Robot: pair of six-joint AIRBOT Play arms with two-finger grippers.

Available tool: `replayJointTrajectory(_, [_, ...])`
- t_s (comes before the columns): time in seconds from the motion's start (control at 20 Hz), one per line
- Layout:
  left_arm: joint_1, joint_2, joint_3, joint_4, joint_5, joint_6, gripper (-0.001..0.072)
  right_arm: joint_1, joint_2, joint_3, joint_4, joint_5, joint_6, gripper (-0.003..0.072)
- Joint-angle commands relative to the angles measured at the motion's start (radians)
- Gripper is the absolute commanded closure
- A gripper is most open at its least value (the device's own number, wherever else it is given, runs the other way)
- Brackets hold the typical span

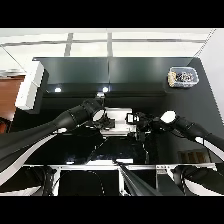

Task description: Fold the box and place the chain.

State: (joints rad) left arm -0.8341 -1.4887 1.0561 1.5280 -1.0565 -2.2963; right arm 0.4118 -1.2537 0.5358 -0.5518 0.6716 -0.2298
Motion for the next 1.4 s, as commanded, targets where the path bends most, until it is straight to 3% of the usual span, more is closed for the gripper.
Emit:
replayJointTrajectory(0.0, [0.0, -0.001, 0.001, 0.0, 0.001, -0.014, 0.0426, 0.0, 0.0, 0.0, 0.001, 0.0, 0.001, 0.0281])
replayJointTrajectory(0.05, [0.0, -0.001, 0.001, 0.0, 0.005, -0.013, 0.0639, 0.0, 0.0, 0.0, 0.001, 0.001, 0.001, 0.0281])
replayJointTrajectory(0.1, [0.0, -0.001, 0.001, 0.0, 0.009, -0.013, 0.0683, 0.0, 0.0, 0.0, 0.001, 0.001, 0.001, 0.0281])
replayJointTrajectory(1.3, [0.001, -0.001, 0.001, 0.001, 0.005, -0.012, 0.0683, 0.001, 0.001, 0.0, 0.043, 0.024, 0.002, 0.0278])
replayJointTrajectory(1.35, [0.001, -0.001, 0.001, 0.001, 0.004, -0.012, 0.0683, 0.002, 0.002, 0.0, 0.046, 0.027, 0.002, 0.0126])
